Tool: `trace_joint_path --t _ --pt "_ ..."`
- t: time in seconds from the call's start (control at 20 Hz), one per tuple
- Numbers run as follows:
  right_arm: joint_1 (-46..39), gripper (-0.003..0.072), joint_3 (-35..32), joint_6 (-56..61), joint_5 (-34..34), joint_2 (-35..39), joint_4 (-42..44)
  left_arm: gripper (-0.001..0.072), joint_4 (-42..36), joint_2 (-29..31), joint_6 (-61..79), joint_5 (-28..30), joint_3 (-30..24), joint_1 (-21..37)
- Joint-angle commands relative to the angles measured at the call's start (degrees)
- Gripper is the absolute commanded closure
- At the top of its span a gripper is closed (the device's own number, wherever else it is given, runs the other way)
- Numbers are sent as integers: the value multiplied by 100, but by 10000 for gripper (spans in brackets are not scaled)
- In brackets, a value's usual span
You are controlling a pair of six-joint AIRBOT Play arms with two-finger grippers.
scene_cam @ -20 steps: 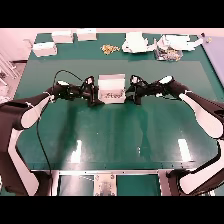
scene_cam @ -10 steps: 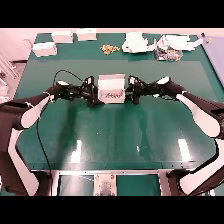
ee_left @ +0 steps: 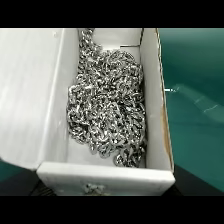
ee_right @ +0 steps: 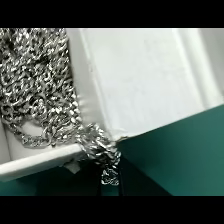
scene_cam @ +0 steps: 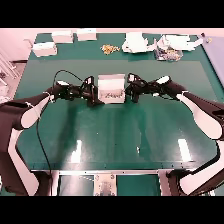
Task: Fold the box and place the chain.
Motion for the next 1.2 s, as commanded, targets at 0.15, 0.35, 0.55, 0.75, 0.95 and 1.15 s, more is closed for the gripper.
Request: trace_joint_path --t 0.15,0.35,0.55,0.75,0.95,1.15 --pt "-90 680 -7 647 -105 748 -61 420 -2 2 2 9 4 0" --pt "-2 680 -28 1143 247 1318 -87 419 0 2 2 9 4 0" --pt "636 680 -136 1213 195 1084 -37 419 0 2 0 11 4 2" --pt "1029 217 -131 1180 -522 774 -201 419 -2 2 2 9 2 0" --pt "931 190 4 1191 -518 1086 -131 419 -2 0 2 4 4 2" --pt "885 192 538 1196 -761 1519 -70 419 0 2 0 9 4 0"
